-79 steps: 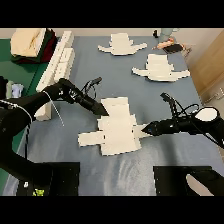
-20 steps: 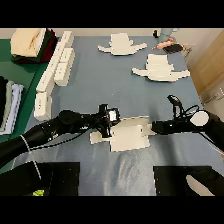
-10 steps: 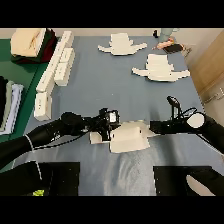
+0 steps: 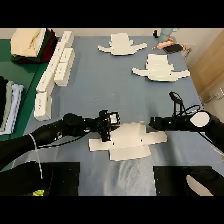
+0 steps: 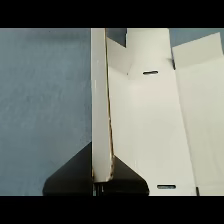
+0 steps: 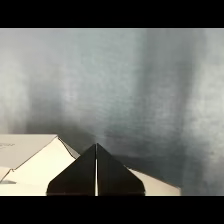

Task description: Fold the box.

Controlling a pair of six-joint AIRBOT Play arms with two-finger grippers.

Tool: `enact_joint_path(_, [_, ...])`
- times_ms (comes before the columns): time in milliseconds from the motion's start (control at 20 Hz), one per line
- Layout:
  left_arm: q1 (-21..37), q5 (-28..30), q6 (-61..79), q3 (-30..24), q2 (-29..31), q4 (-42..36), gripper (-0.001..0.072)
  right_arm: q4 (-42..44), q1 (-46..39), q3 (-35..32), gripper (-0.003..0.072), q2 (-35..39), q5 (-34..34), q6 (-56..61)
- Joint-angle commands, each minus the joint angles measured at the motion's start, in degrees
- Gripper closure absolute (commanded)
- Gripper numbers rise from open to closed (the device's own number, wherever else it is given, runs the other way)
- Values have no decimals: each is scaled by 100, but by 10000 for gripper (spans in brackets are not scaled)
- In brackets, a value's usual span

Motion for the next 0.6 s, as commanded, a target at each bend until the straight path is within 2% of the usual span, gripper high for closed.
enact_joint_path(0, [7,216,511,114,389,-9,698,-142,2,310,684,321,-144,59])
enact_joint_path(200, [2,33,1060,153,737,-87,700,-273,2,590,685,455,-531,201])
enact_joint_path(450, [-111,-2,1224,-57,570,-332,701,-236,4,590,685,455,-645,214])
enact_joint_path(550, [-260,2,1714,-203,396,-754,701,-229,4,590,684,455,-640,214])
